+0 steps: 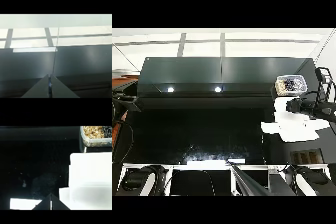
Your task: Fold the box and place the chain.
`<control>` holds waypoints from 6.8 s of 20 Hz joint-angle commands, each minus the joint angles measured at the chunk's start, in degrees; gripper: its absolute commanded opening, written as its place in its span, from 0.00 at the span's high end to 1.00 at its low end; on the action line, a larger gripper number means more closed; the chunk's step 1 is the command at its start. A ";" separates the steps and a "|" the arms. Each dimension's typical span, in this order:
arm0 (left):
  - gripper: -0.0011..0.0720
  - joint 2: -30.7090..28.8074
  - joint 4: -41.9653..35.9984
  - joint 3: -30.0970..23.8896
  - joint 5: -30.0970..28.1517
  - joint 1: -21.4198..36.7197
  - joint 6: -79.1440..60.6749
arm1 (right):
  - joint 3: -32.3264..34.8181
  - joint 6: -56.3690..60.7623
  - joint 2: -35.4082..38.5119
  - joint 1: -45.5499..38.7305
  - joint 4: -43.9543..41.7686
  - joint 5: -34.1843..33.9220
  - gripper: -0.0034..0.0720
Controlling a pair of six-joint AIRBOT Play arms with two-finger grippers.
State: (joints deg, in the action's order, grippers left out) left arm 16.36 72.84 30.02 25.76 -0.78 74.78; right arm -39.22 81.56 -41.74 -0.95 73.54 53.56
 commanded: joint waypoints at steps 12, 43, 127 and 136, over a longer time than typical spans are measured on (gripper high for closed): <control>0.91 0.00 0.02 -0.02 0.00 -0.04 0.00 | 0.02 0.02 0.04 -0.02 0.00 0.00 0.92; 0.03 9.75 -10.10 2.29 25.35 1.99 0.87 | -11.76 -6.78 -21.22 -47.84 8.63 -2.91 0.02; 0.82 79.62 -41.53 19.43 59.84 -6.01 -53.96 | 9.38 -19.15 -8.72 25.46 -29.73 -7.34 0.92; 0.95 77.11 -38.49 21.46 60.52 -7.30 -55.32 | 7.98 -18.34 -8.41 19.96 -26.56 -4.42 0.02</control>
State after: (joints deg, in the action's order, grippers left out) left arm 94.98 33.50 50.33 86.46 -7.33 19.68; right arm -30.26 62.76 -50.41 22.37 44.47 46.70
